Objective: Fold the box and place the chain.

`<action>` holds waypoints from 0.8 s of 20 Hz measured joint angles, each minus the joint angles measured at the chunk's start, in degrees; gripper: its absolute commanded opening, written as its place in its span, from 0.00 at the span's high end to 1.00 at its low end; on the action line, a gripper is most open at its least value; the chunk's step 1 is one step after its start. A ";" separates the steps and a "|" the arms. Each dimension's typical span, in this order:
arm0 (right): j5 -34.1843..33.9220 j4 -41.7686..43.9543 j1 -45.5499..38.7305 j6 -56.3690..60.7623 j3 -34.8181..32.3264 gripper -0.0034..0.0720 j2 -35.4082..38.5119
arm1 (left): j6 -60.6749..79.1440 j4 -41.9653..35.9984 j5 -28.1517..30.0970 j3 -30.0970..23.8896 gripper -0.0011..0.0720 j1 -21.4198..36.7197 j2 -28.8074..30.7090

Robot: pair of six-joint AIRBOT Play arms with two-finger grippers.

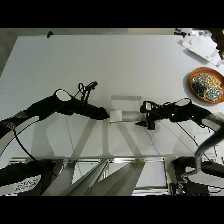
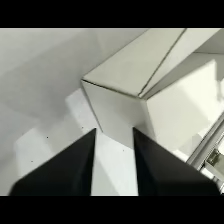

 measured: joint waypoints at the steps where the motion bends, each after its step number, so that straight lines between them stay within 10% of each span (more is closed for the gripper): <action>1: 0.07 0.00 0.00 -0.02 0.00 0.56 0.00 | 0.26 -0.44 -0.26 0.00 0.54 0.00 0.02; 16: -0.33 0.02 0.04 0.28 0.00 0.56 0.02 | -5.20 1.97 -3.87 0.02 0.56 0.00 0.28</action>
